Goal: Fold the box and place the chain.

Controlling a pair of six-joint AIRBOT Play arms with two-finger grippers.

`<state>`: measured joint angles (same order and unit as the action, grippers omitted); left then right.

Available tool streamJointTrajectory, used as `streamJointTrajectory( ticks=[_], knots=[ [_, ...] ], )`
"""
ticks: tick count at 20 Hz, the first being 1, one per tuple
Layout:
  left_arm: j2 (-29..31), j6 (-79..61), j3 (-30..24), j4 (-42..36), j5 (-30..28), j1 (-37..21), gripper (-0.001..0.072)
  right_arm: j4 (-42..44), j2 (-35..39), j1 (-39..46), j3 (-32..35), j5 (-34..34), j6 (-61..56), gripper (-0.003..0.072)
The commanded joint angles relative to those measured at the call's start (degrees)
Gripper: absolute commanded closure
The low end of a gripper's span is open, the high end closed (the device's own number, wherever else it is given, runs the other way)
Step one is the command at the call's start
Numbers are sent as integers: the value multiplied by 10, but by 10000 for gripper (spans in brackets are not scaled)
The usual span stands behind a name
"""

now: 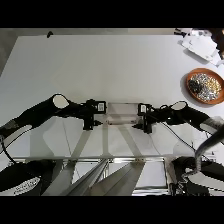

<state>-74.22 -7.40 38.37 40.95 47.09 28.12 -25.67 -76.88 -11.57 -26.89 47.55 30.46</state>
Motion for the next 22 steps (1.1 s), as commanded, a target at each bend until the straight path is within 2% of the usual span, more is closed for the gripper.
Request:
streamJointTrajectory(
  ticks=[1,3,4,5,11,12,14,15,16,22],
  knots=[
    [-6,-7,0,-6,15,6,325,0,0,0,0,0,0,384],
    [-6,-19,0,-12,15,17,341,0,0,0,0,0,0,384],
    [-6,-29,0,-16,14,22,382,0,0,0,0,0,0,384],
    [-7,-35,0,-21,10,27,392,0,0,0,0,0,0,384],
    [-8,-40,0,-47,-37,35,406,0,0,0,0,0,0,384],
    [-9,-40,0,-47,-43,35,444,0,0,0,0,0,0,384],
    [-13,-40,0,-52,-58,40,453,0,0,0,0,0,0,384],
    [-16,-40,0,-55,-61,44,506,0,0,0,0,0,0,384],
    [-18,-40,0,-57,-64,48,516,0,0,0,0,0,0,384],
    [-21,-40,0,-87,-104,77,520,0,0,0,0,0,0,384]
  ],
)
